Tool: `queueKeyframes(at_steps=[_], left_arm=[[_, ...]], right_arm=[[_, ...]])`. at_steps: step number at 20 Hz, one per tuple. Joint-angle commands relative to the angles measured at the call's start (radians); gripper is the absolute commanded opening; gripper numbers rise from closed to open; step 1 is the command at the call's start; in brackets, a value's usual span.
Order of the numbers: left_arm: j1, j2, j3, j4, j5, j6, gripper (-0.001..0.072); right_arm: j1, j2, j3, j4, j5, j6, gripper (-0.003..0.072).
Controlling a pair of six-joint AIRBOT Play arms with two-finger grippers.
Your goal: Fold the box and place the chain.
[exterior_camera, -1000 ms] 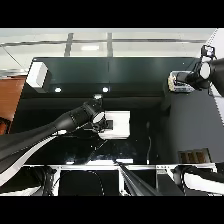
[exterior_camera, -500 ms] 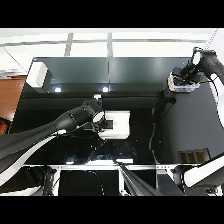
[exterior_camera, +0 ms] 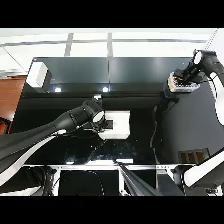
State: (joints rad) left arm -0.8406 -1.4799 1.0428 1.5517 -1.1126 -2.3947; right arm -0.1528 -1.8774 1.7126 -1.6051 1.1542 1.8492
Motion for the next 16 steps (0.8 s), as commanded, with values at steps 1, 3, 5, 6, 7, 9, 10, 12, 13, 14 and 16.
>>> queueKeyframes(at_steps=[1,3,5,6,7,9,10,12,13,14,16], left_arm=[[0.000,-0.001,0.001,-0.001,0.001,0.001,0.0027],[0.000,-0.001,0.001,0.000,0.001,0.001,0.0027],[0.000,-0.001,0.001,0.000,0.001,0.001,0.0027],[0.000,-0.001,0.001,0.000,0.001,0.001,0.0027],[0.000,-0.001,0.001,0.000,0.001,0.001,0.0027],[0.000,-0.001,0.001,0.000,0.001,0.001,0.0027],[0.000,-0.001,0.001,0.000,0.001,0.005,0.0027],[0.000,-0.001,0.001,0.000,0.001,0.006,0.0027],[0.000,-0.001,0.001,0.000,0.001,0.006,0.0027],[0.000,-0.001,0.001,0.000,0.000,0.006,0.0027],[0.000,-0.001,0.001,0.000,0.000,0.006,0.0027]], right_arm=[[-0.003,0.091,0.019,-0.003,0.009,-0.103,0.0014],[-0.003,0.187,0.019,-0.003,0.024,-0.164,0.0014],[-0.003,0.278,0.019,0.001,0.038,-0.195,0.0014],[-0.002,0.328,0.019,0.011,0.052,-0.214,0.0014],[-0.001,0.380,0.019,0.029,0.062,-0.231,0.0014],[0.000,0.478,0.019,0.090,0.066,-0.256,0.0014],[0.000,0.524,0.019,0.115,0.066,-0.265,0.0013],[0.000,0.613,0.018,0.154,0.080,-0.281,0.0013],[0.001,0.658,0.018,0.187,0.100,-0.289,0.0014],[0.009,0.700,0.015,0.212,0.113,-0.300,0.0014],[0.043,0.778,0.013,0.243,0.170,-0.326,0.0014]])
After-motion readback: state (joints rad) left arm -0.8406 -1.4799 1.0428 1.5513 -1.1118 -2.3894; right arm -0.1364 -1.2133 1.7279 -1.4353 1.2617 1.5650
